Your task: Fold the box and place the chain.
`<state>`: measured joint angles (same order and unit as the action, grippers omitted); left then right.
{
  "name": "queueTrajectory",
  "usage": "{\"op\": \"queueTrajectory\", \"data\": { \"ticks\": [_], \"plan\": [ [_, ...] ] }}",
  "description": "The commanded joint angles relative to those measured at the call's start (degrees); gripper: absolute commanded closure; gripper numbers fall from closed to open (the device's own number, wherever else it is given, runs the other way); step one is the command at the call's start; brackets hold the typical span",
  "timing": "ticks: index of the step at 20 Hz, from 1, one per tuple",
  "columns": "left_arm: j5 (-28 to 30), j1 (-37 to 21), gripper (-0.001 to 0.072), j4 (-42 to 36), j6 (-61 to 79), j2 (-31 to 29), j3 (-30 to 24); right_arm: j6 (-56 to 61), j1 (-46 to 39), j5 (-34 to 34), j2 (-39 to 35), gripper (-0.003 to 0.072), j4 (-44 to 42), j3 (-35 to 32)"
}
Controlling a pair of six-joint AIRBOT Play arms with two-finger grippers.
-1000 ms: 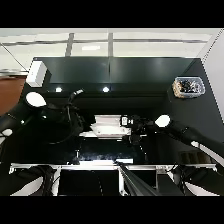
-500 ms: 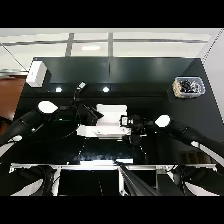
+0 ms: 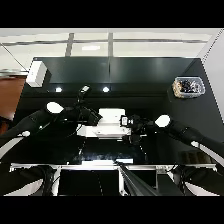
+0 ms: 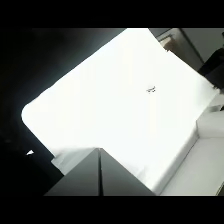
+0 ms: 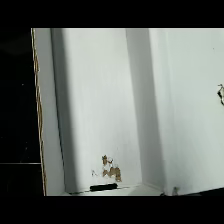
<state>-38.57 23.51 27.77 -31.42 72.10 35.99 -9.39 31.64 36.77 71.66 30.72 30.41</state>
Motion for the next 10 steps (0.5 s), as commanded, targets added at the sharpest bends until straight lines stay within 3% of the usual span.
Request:
{"op": "queueTrajectory", "data": {
  "ticks": [1, 4, 5, 6, 7, 10],
  "plan": [
    [-3.78, -0.37, 0.0685, 7.26, -0.07, 0.07, 0.98, 0.02, 0.02, 0.0, 0.02, 0.0161, -0.02, 0.04],
    [-7.58, -3.37, 0.0677, 14.64, -0.33, -3.67, 3.52, 0.0, 0.02, 0.0, 0.02, 0.0161, -0.02, 0.04],
    [-9.66, -5.33, 0.0555, 16.41, -0.33, -5.66, 4.13, 0.02, 0.02, 0.0, 0.02, 0.0161, -0.02, 0.04],
    [-11.61, -7.28, 0.0312, 17.97, -0.31, -7.43, 4.2, 0.02, 0.02, 0.02, 0.02, 0.0161, -0.02, 0.04],
    [-13.84, -9.25, -0.0004, 20.74, -0.26, -8.9, 4.2, 0.0, 0.02, 0.0, 0.02, 0.0161, -0.02, 0.04],
    [-25.29, -12.57, 0.0009, 28.76, 8.52, -9.68, 3.96, 0.0, 0.02, 0.02, 0.02, 0.0161, -0.02, 0.04]
  ]
}}
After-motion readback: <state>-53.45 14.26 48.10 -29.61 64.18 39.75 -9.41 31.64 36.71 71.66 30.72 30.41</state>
